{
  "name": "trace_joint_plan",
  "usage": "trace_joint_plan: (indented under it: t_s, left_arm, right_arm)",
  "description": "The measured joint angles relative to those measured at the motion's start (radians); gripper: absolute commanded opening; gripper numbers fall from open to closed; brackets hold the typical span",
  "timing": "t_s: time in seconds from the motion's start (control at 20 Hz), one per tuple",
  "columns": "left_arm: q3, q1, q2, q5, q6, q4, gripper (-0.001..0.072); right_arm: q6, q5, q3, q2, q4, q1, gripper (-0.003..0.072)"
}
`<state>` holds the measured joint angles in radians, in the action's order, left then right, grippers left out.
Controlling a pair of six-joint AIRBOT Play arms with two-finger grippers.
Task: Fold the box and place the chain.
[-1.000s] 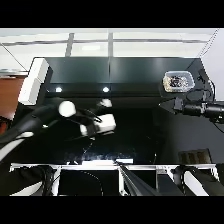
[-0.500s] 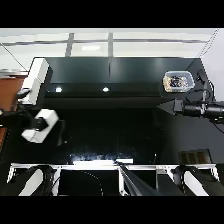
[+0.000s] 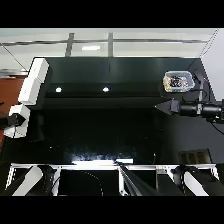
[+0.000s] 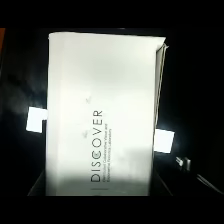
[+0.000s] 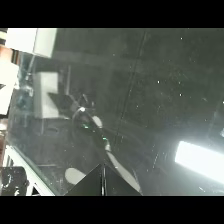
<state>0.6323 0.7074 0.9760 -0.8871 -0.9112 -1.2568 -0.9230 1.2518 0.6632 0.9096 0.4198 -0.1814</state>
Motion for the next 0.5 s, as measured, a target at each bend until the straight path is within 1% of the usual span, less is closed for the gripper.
trace_joint_plan:
  t_s: [0.25,0.3,0.35,0.4,0.5]
  left_arm:
    - [0.019,-0.056,0.099,0.096,0.076,0.010,0.0361]
    - [0.033,-0.064,0.120,0.105,0.082,0.013,0.0405]
    - [0.048,-0.069,0.139,0.115,0.085,0.015,0.0619]
    - [0.064,-0.072,0.154,0.121,0.086,0.016,0.0710]
    - [0.096,-0.079,0.175,0.132,0.084,0.019,0.0710]
  right_arm:
    - [0.000,-0.027,0.000,0.000,0.000,0.023,0.0016]
    - [0.000,-0.027,0.000,0.000,0.001,0.024,0.0017]
    - [0.000,-0.027,0.000,0.000,0.001,0.025,0.0017]
    - [-0.001,-0.027,0.000,0.000,0.002,0.026,0.0017]
    - [0.000,-0.030,0.000,0.000,0.003,0.027,0.0016]
